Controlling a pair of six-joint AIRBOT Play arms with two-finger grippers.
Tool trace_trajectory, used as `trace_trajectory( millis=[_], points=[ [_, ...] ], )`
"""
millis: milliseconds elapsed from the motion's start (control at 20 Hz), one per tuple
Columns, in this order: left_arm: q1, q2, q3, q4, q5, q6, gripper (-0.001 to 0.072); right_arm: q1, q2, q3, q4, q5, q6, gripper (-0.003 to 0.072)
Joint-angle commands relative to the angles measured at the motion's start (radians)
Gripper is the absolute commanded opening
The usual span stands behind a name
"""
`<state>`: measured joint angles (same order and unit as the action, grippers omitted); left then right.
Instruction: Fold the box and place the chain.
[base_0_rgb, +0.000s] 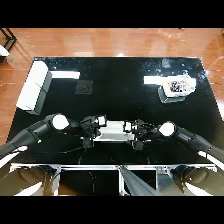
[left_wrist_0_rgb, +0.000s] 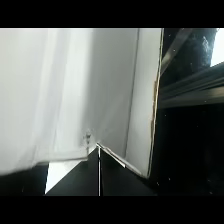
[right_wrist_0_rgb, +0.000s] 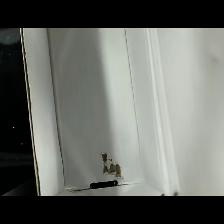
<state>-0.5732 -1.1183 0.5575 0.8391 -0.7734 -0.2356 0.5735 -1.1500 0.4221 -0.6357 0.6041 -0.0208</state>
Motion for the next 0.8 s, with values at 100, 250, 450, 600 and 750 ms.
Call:
trace_trajectory(
  millis=[100, 250, 450, 600, 750],
  points=[
    [0.156, 0.159, 0.0, 0.039, -0.179, -0.154, 0.0022, 0.001, 0.0, 0.0, -0.001, 0.0, -0.001, 0.0529],
    [0.312, 0.274, -0.001, 0.119, -0.223, -0.42, 0.0023, 0.001, 0.0, 0.0, -0.001, 0.0, -0.001, 0.0529],
    [0.559, 0.28, -0.011, 0.138, -0.36, -0.872, 0.0023, 0.001, 0.0, 0.0, -0.001, 0.0, -0.001, 0.0529],
    [0.637, 0.26, -0.064, 0.145, -0.356, -1.021, 0.0022, 0.001, 0.0, 0.0, -0.001, 0.0, -0.001, 0.0529],
    [0.631, 0.215, -0.146, 0.076, -0.279, -1.096, 0.0024, 0.001, 0.0, 0.0, -0.001, 0.0, -0.001, 0.0529]
  ],
)
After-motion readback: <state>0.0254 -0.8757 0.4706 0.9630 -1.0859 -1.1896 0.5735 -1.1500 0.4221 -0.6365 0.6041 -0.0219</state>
